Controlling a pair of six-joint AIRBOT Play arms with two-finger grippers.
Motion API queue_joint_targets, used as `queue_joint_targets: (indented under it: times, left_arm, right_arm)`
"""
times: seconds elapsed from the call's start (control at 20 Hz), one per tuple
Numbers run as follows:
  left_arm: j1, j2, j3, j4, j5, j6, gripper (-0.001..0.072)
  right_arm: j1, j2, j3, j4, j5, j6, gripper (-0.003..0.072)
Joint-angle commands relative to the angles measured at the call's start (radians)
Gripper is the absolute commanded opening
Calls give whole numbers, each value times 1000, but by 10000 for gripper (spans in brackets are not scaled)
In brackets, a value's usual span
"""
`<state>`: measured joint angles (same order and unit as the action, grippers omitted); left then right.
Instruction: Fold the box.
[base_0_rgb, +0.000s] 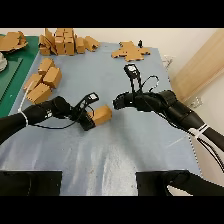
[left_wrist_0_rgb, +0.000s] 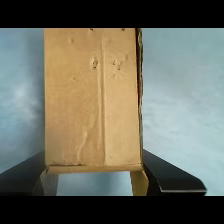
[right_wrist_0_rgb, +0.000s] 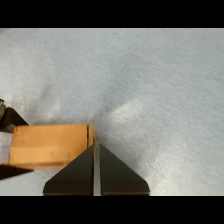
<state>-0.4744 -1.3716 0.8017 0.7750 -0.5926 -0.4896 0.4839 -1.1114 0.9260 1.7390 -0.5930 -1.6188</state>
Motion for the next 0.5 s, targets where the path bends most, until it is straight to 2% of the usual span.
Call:
queue_joint_targets:
  times: [0.0, 0.15, 0.3, 0.45]
  left_arm:
    - [83, 1, 56, 124, 17, -216, 401]
    - [175, 0, 101, 124, 35, -218, 401]
    - [245, -5, 163, 124, 125, -218, 402]
    - [311, -62, 287, 124, 134, -219, 402]
  right_arm:
    - [-35, 14, 1, -6, 1, 79, 54]
    - [-76, 41, 1, -7, -4, 105, 54]
    - [-85, 55, 1, -6, -14, 105, 54]
    - [-85, 55, 0, -6, -22, 112, 54]
